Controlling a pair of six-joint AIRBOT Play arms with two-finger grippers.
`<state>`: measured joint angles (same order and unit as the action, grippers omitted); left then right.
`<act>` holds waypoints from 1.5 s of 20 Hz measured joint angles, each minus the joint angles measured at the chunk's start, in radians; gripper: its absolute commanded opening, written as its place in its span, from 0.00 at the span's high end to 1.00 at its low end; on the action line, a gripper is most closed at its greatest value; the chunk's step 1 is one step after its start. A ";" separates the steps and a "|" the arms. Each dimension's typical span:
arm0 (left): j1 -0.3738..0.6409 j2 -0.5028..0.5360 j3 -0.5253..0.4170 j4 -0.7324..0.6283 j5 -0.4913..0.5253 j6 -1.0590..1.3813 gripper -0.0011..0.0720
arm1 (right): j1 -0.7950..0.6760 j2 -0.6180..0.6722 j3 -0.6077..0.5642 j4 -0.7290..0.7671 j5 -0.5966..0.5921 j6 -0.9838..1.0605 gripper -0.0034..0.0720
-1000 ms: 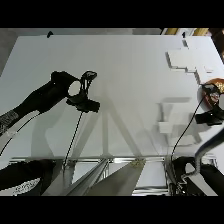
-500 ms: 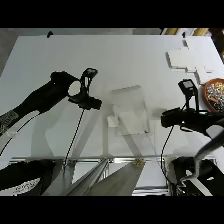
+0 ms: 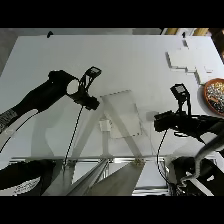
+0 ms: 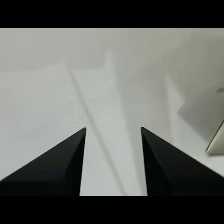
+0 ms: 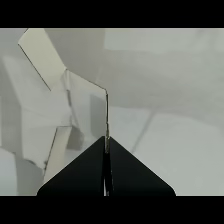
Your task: Fold the box and place the chain.
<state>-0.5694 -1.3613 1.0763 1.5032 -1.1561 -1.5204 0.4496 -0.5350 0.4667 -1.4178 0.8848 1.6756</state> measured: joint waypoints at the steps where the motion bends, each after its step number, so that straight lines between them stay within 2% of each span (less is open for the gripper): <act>1: 0.023 0.006 0.000 -0.035 -0.022 0.066 0.38 | 0.001 0.000 -0.001 0.002 0.000 0.000 0.93; 4: 0.117 0.019 -0.002 -0.274 -0.082 0.343 0.35 | 0.003 0.000 -0.001 0.005 -0.002 0.001 0.93; 7: 0.198 0.003 -0.007 -0.567 -0.129 0.639 0.21 | 0.003 0.000 -0.001 0.008 -0.002 0.002 0.93; 9: 0.227 -0.036 -0.009 -0.719 -0.145 0.788 0.20 | 0.003 0.000 -0.001 0.009 -0.003 0.003 0.93; 19: 0.275 -0.356 -0.011 -1.081 -0.237 1.080 0.21 | 0.003 0.000 -0.001 0.019 -0.003 0.003 0.93; 21: 0.274 -0.396 -0.011 -1.152 -0.254 1.130 0.25 | 0.003 0.000 -0.001 0.019 -0.003 0.002 0.93; 22: 0.273 -0.409 -0.011 -1.185 -0.264 1.154 0.36 | 0.003 0.000 -0.001 0.019 -0.003 0.002 0.93; 23: 0.273 -0.418 -0.011 -1.207 -0.277 1.178 0.42 | 0.003 0.000 -0.001 0.019 -0.003 0.002 0.93; 27: 0.270 -0.437 -0.011 -1.176 -0.298 1.210 0.47 | 0.003 0.000 -0.001 0.019 -0.003 0.001 0.93; 28: 0.270 -0.438 -0.011 -1.166 -0.301 1.211 0.57 | 0.003 0.000 -0.001 0.019 -0.003 0.001 0.93; 29: 0.269 -0.440 -0.011 -1.160 -0.302 1.214 0.75 | 0.003 0.000 -0.001 0.019 -0.003 0.000 0.93; 30: 0.269 -0.441 -0.011 -1.154 -0.301 1.219 0.86 | 0.003 0.000 -0.001 0.019 -0.003 0.000 0.93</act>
<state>-0.3000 -1.8019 1.0657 0.3496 -1.4574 -0.3016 0.4526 -0.5350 0.4656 -1.3987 0.8822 1.6760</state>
